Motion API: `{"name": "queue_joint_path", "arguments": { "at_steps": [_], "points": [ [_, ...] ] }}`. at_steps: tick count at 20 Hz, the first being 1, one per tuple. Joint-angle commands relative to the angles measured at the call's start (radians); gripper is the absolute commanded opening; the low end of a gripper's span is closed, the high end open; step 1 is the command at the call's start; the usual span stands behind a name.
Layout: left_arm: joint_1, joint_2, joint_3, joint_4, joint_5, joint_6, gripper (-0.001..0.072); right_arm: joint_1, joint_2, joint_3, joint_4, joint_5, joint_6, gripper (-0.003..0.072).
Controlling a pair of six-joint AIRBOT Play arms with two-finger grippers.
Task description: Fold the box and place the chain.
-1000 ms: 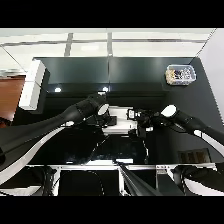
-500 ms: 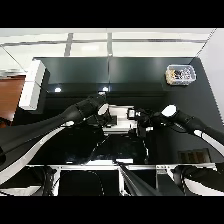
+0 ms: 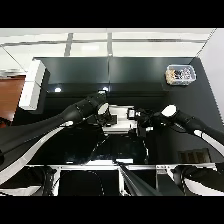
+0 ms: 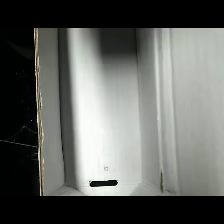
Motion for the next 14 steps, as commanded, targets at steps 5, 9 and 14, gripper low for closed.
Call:
{"name": "queue_joint_path", "arguments": {
  "at_steps": [5,9,14],
  "points": [
    [0.000,0.000,0.005,0.011,0.000,0.010,0.0025,0.000,0.000,0.000,0.000,0.001,0.000,0.0314],
    [0.000,0.000,0.005,0.010,0.000,0.010,0.0026,-0.001,0.007,0.003,-0.021,0.002,0.038,0.0720],
    [0.001,0.000,0.005,0.010,0.000,0.010,0.0026,-0.001,0.110,0.008,-0.216,0.053,0.133,0.0720]
  ]
}}
